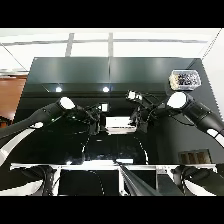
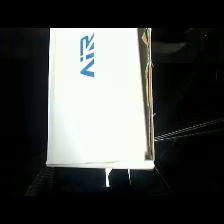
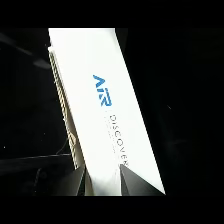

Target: Fold the box and place the chain.

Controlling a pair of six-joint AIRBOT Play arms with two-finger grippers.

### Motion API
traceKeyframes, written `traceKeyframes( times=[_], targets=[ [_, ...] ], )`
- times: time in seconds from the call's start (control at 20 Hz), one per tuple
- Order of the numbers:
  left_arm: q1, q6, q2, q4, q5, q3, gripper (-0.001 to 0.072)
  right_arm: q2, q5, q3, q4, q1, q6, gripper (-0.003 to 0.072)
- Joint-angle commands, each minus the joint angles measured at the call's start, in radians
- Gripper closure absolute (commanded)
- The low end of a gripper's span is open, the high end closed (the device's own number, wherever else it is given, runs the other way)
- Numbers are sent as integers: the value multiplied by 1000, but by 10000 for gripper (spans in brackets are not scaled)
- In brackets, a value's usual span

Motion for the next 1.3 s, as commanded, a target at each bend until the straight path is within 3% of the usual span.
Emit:
traceKeyframes(
  times=[0.0, 0.35, 0.45, 1.25],
  targets=[
    [0, -2, 0, 0, 3, 1, 288, 0, 2, -8, -11, 6, 13, 459],
    [0, -2, 0, 0, 3, 1, 288, 0, 9, -8, -11, 6, 13, 457],
    [0, -2, 0, 0, 3, 1, 288, 0, 24, -8, -11, 6, 14, 395],
    [0, -2, 0, 0, 5, 1, 288, -5, 10, -31, -14, 6, 51, 397]
  ],
)
